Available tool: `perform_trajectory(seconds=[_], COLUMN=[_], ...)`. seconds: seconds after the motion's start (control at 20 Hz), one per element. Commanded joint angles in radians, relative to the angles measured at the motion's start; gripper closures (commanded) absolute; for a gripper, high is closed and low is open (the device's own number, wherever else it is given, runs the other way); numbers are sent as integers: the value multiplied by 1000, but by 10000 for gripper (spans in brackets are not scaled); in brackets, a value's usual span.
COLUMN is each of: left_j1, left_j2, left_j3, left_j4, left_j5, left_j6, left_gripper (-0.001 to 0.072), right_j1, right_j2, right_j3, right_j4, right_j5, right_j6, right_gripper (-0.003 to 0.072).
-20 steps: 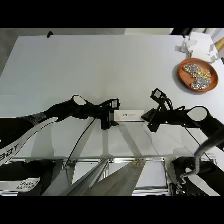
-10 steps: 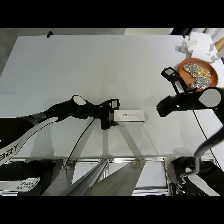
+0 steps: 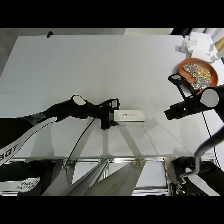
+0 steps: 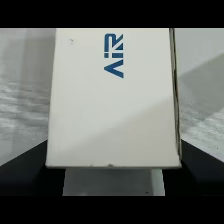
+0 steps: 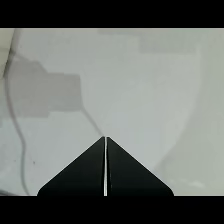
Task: Fold the box and place the chain.
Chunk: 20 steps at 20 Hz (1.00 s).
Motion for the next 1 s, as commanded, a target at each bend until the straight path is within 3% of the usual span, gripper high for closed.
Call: perform_trajectory(seconds=[0.0, 0.15, 0.45, 0.55, 0.7, 0.95], left_j1=[36, 131, 459, 591, 792, 1058], left_j2=[64, 194, 470, 531, 571, 534], left_j3=[0, 0, 0, 0, 0, -36], left_j4=[4, 72, 517, 588, 591, 617], left_j5=[-1, 6, -38, -72, -115, -130], left_j6=[-41, -181, -715, -793, -840, -920], left_gripper=[705, 705, 706, 706, 706, 706], right_j1=[0, 0, 0, 0, 0, 0], right_j2=[-1, -1, -1, -1, -1, -1], right_j3=[1, 1, 1, 1, 1, 1], right_j4=[15, 15, 19, 28, 68, 93], right_j5=[-34, -53, -74, -74, -85, -91], right_j6=[23, 23, 22, 22, 21, 18], right_gripper=[672, 672, 672, 672, 672, 672])
